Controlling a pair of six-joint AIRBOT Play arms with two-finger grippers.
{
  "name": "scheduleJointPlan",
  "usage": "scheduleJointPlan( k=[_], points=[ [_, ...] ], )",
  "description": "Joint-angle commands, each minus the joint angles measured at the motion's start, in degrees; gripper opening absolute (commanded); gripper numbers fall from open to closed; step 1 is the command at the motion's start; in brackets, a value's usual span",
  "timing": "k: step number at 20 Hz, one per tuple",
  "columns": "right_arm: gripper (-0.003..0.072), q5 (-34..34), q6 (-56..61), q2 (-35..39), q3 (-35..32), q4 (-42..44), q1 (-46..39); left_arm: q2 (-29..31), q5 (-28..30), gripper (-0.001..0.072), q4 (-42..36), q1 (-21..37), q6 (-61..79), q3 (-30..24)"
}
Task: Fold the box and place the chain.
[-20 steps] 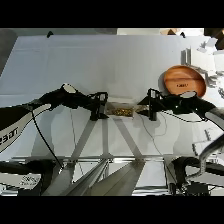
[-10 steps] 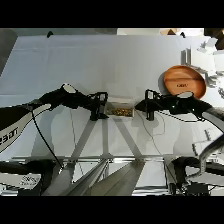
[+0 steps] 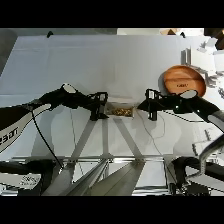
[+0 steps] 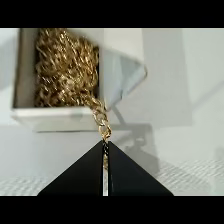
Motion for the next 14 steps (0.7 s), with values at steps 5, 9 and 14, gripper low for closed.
scheduleJointPlan(
  k=[5,9,14],
  points=[
    [0.0009,18.84,18.71,9.25,5.86,2.73,0.09,0.02,0.0,0.0393,0.0,0.02,0.0,0.0],
    [0.0009,22.82,19.82,9.25,12.26,18.8,0.9,0.02,0.0,0.0393,0.02,0.02,0.02,0.0],
    [0.0009,20.98,18.71,9.25,13.22,36.59,4.02,0.02,0.0,0.0393,0.0,0.02,0.02,0.0]
  ],
)
